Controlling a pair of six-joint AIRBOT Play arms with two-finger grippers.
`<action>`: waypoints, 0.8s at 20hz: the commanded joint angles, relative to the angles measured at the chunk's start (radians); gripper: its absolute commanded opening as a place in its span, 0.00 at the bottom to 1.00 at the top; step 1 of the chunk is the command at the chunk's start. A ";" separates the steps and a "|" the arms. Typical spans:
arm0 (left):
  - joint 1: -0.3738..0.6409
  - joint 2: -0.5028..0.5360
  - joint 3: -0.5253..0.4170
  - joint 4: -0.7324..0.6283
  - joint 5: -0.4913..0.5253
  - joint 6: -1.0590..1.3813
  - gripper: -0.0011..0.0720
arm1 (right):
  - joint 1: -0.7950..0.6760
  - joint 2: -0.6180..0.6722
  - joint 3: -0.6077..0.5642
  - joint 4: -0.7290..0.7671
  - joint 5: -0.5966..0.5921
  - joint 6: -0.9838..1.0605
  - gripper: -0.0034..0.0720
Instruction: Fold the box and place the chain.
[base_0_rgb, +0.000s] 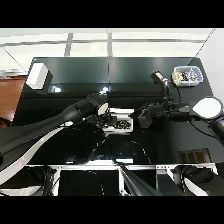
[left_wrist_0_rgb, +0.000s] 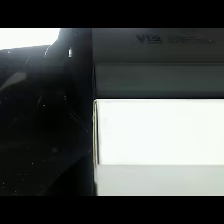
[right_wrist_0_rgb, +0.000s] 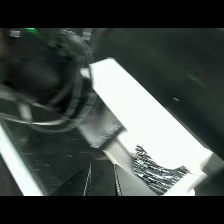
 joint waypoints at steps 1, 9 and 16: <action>0.000 0.000 0.000 -0.001 -0.001 -0.025 0.06 | -0.088 0.005 0.001 -0.042 0.069 0.015 0.30; -0.014 0.029 0.113 0.029 -0.111 -0.066 0.78 | -0.201 0.014 0.001 -0.042 0.116 0.014 0.30; 0.056 0.338 0.008 0.252 -0.346 0.290 0.78 | -0.201 0.014 0.001 -0.072 0.082 0.011 0.30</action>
